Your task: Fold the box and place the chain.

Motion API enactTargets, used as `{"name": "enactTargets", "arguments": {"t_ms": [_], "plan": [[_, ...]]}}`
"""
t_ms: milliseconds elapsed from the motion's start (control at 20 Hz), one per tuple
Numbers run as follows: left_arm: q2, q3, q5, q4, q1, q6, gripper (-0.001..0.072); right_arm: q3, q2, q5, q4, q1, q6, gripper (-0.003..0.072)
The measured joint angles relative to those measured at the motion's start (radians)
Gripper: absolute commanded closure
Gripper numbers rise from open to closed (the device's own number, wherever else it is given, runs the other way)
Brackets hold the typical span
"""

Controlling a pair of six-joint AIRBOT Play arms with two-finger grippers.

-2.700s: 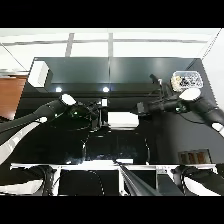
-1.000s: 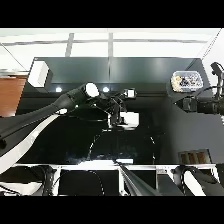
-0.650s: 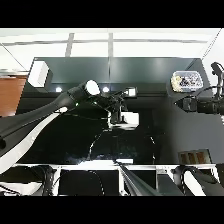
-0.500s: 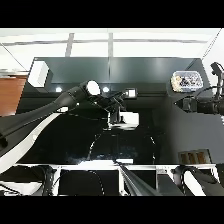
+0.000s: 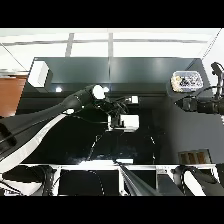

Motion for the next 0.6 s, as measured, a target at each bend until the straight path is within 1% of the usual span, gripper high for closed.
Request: {"name": "enactTargets", "arguments": {"t_ms": [50, 100, 150, 200, 250, 300, 350, 400, 450, 550, 600], "plan": [[-0.008, -0.001, 0.023, 0.016, -0.015, -0.003, -0.0004, 0.000, 0.000, 0.000, 0.000, 0.000, 0.000, 0.0671], [-0.014, -0.001, 0.040, 0.037, -0.030, -0.007, 0.0018, 0.000, 0.000, -0.001, 0.000, 0.000, 0.000, 0.0671], [-0.018, -0.001, 0.056, 0.071, -0.047, -0.015, 0.0131, 0.000, 0.000, -0.001, 0.000, 0.000, 0.000, 0.0671], [-0.019, 0.000, 0.066, 0.108, -0.060, -0.040, 0.0268, 0.000, 0.000, -0.002, 0.000, 0.000, 0.000, 0.0671], [-0.016, 0.005, 0.069, 0.151, -0.071, -0.082, 0.0341, 0.000, 0.000, -0.002, 0.000, 0.000, 0.000, 0.0671], [-0.008, 0.010, 0.062, 0.193, -0.077, -0.134, 0.0357, 0.000, 0.000, -0.003, 0.000, 0.000, 0.000, 0.0671], [0.006, 0.014, 0.035, 0.243, -0.078, -0.194, 0.0357, 0.000, 0.000, -0.003, 0.000, 0.000, 0.000, 0.0671], [0.025, 0.015, -0.006, 0.285, -0.066, -0.257, 0.0357, 0.000, 0.000, -0.003, 0.000, 0.000, 0.000, 0.0671], [0.045, 0.018, -0.022, 0.327, -0.047, -0.310, 0.0357, 0.000, 0.000, -0.004, 0.000, 0.000, 0.000, 0.0671], [0.087, 0.020, -0.086, 0.369, 0.022, -0.417, 0.0357, 0.000, 0.000, -0.009, 0.000, 0.000, 0.000, 0.0671], [0.106, 0.020, -0.136, 0.383, 0.073, -0.473, 0.0357, 0.000, 0.000, -0.010, 0.000, 0.000, 0.000, 0.0671]]}}
